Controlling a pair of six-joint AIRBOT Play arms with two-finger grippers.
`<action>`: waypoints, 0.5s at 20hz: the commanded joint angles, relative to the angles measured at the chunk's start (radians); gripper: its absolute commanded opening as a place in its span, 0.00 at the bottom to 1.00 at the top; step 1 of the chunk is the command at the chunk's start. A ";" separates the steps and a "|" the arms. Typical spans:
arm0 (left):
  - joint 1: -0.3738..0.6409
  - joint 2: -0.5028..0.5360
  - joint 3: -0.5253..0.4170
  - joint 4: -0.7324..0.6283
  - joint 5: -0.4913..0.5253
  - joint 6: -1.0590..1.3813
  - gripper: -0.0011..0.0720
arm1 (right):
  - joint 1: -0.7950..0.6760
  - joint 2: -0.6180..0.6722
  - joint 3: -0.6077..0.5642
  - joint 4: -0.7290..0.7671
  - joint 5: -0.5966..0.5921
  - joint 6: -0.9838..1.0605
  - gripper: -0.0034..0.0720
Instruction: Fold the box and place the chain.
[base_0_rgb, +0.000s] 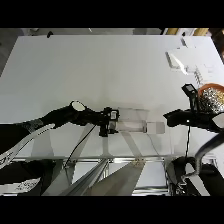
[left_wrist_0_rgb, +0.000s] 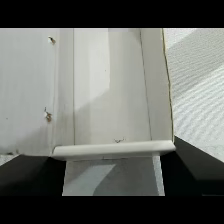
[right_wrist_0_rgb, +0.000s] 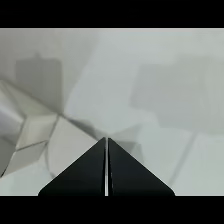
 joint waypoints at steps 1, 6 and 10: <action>0.000 0.000 0.001 0.000 0.000 0.000 0.45 | -0.071 -0.110 0.001 -0.004 -0.032 0.138 0.07; 0.000 0.000 0.001 0.000 0.000 0.000 0.45 | -0.077 -0.242 -0.004 -0.013 0.068 0.168 0.07; 0.000 0.000 0.001 0.000 0.000 0.000 0.45 | -0.076 -0.274 -0.040 -0.003 0.087 0.183 0.07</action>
